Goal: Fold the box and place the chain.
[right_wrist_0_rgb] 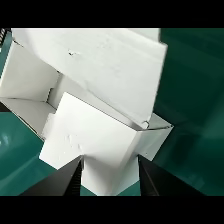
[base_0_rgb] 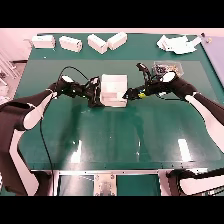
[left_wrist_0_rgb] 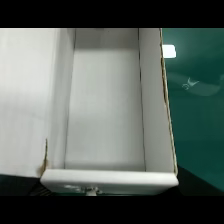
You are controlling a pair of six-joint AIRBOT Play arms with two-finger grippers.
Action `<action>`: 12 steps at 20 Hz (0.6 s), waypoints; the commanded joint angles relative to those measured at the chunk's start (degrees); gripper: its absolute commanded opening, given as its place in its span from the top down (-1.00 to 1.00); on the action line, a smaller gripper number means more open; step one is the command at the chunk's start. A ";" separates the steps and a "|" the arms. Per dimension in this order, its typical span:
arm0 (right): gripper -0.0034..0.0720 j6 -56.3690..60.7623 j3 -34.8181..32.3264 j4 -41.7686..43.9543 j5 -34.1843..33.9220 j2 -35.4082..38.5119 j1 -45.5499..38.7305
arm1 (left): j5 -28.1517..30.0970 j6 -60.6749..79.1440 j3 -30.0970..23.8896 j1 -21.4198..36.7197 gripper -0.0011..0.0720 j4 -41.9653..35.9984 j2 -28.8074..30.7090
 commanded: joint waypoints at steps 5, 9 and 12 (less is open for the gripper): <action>-0.21 3.30 0.00 -2.71 -3.10 -0.09 0.76 | -0.02 0.07 0.00 0.02 -0.47 0.02 -0.02; -0.21 4.28 0.00 -4.17 -4.48 -0.48 2.01 | -0.02 0.07 0.00 0.02 -0.47 0.02 -0.02; -0.21 7.89 0.00 -7.87 -4.74 -0.61 2.62 | -0.02 0.07 0.00 0.02 -0.47 0.02 -0.02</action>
